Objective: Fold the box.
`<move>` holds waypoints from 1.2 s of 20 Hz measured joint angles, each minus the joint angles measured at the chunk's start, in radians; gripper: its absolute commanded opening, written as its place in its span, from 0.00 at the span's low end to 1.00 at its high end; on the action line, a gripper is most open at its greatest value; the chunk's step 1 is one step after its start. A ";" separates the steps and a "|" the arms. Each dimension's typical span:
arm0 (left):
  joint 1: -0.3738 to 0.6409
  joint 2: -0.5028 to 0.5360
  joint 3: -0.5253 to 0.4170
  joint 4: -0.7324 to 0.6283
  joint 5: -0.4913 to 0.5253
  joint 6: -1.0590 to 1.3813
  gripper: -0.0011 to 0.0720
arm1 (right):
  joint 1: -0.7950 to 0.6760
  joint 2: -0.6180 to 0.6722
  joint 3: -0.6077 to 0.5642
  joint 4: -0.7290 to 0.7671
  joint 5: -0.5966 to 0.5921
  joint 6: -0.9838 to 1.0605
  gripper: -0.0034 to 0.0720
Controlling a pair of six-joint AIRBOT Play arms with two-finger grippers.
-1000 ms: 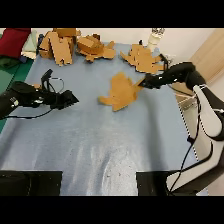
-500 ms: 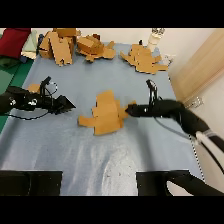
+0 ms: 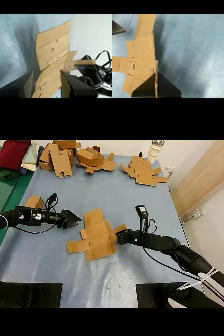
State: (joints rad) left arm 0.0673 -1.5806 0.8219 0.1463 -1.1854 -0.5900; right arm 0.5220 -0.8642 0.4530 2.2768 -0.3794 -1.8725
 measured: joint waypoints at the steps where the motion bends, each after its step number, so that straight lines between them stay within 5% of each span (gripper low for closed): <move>1: 0.000 -0.003 0.000 -0.006 -0.003 0.009 0.73 | 0.019 -0.004 -0.002 -0.004 0.019 0.006 0.05; 19: -0.131 -0.085 0.055 -0.088 0.016 0.169 0.73 | 0.065 -0.028 -0.006 -0.022 0.075 0.021 0.05; 21: -0.138 -0.088 0.059 -0.100 -0.011 0.200 0.62 | 0.065 -0.028 -0.006 -0.023 0.075 0.021 0.05; 24: -0.144 -0.090 0.063 -0.103 -0.055 0.231 0.61 | 0.065 -0.028 -0.006 -0.026 0.075 0.021 0.05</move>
State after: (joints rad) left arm -0.0765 -1.6711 0.8845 0.0437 -1.2400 -0.3588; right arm 0.5873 -0.8921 0.4465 2.2513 -0.3042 -1.8511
